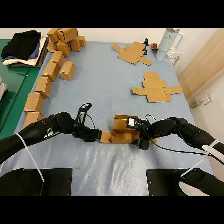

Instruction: Fold the box.

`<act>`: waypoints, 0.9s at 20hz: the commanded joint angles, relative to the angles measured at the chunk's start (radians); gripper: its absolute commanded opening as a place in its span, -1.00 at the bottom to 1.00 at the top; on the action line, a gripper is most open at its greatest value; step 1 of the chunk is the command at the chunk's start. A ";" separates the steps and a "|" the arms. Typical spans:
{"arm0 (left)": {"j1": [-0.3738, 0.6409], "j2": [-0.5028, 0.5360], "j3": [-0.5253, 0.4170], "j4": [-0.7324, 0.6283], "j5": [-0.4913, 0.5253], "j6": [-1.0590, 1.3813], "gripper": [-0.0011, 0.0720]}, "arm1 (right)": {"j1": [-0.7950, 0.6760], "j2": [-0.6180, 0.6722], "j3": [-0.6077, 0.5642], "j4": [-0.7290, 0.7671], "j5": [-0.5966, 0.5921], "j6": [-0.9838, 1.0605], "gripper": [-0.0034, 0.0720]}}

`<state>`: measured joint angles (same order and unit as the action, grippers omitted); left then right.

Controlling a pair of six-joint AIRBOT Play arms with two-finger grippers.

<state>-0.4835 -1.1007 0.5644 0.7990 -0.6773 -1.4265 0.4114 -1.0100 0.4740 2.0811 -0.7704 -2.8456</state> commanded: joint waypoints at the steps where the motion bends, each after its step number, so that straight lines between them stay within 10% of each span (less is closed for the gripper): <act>1: -0.046 0.012 0.004 -0.135 0.017 0.077 -0.93 | 0.000 0.000 0.000 0.000 0.001 0.000 0.43; 8: -0.066 0.012 0.061 -0.140 0.016 0.126 -0.92 | 0.000 0.000 0.000 0.000 0.001 0.000 0.43; 11: -0.021 0.012 0.071 -0.142 0.016 0.089 -0.02 | 0.000 0.000 0.000 0.000 0.001 0.000 0.43; 18: -0.011 0.011 0.072 -0.164 0.020 0.065 0.06 | 0.000 0.000 0.000 0.000 0.001 0.000 0.43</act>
<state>-0.4992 -1.0893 0.6350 0.6510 -0.6567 -1.3544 0.4114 -1.0100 0.4740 2.0811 -0.7689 -2.8456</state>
